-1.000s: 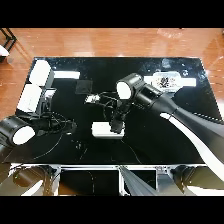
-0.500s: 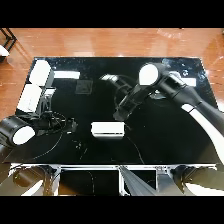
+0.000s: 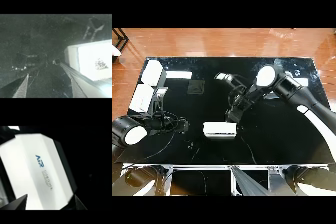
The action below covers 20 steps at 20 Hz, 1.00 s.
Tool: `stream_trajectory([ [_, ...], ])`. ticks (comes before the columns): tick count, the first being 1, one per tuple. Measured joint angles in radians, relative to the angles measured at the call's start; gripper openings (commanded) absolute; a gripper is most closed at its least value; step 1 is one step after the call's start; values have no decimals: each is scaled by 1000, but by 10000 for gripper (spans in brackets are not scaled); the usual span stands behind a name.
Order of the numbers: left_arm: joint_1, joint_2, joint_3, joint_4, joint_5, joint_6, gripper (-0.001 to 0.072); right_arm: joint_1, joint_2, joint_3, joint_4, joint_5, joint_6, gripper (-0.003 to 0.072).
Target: Fold the box and place the chain.
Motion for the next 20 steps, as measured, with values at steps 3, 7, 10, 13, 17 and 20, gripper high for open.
stream_trajectory([
  [3,0,0,0,-3,-5,0,633,51,-12,-1,-89,-18,-77,696],
  [7,0,0,0,-3,-11,0,633,89,-22,-2,-131,11,-117,696],
  [10,0,0,0,-3,-13,0,633,105,-24,-2,-130,32,-126,696],
  [13,0,0,0,-3,-13,0,633,120,-24,-2,-121,42,-123,696],
  [17,0,0,0,-3,-13,0,633,133,-31,-2,-119,39,-103,696],
  [20,0,0,0,-3,-14,0,633,138,-45,-2,-120,32,-89,695],
])
